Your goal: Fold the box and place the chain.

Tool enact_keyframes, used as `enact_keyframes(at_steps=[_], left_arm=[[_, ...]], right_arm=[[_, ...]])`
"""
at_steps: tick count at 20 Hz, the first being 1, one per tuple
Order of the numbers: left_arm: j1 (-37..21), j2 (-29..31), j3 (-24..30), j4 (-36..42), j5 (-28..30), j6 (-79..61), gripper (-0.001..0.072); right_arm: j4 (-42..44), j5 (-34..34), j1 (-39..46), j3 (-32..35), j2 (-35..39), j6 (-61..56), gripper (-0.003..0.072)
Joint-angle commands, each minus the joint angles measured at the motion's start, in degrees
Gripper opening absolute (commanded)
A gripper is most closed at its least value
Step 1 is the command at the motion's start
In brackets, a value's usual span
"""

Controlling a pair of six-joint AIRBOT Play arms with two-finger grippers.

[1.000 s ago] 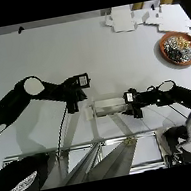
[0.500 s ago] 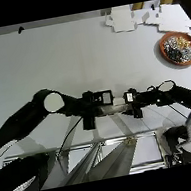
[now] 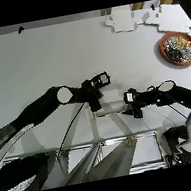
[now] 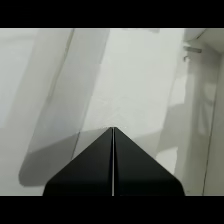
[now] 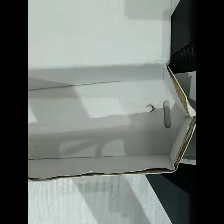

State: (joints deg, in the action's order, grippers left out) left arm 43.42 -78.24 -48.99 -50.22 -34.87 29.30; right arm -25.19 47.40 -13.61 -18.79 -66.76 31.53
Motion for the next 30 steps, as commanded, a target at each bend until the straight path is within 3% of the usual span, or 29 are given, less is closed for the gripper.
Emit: enact_keyframes(at_steps=[1,4,8,13,17,23,30], left_arm=[[-0.52,-3.52,-0.02,0.31,1.20,0.92,0.0003],[-0.66,-2.38,-0.02,0.48,1.01,0.92,0.0004],[-1.60,3.89,-0.02,0.13,-1.53,0.92,0.0004],[-4.48,13.09,-0.02,-2.45,-14.53,0.94,0.0004],[-5.62,14.40,0.35,-3.45,-21.75,0.85,0.0004],[-5.46,14.38,6.93,-1.20,-16.11,-3.72,0.0004],[-1.97,10.23,7.65,3.87,-12.72,-11.41,0.0004]], right_arm=[[-0.04,-0.09,0.00,-0.02,0.04,0.00,0.0312],[-0.04,-0.09,0.00,-0.02,0.04,0.00,0.0312],[-0.04,-0.09,0.00,-0.02,0.04,0.00,0.0312],[-0.04,-0.09,0.00,-0.02,0.04,0.00,0.0312],[-0.04,-0.09,0.00,-0.02,0.04,0.00,0.0312],[-0.04,-0.09,0.00,-0.02,0.04,0.00,0.0312],[-0.04,-0.09,0.00,-0.02,0.04,0.00,0.0312]])
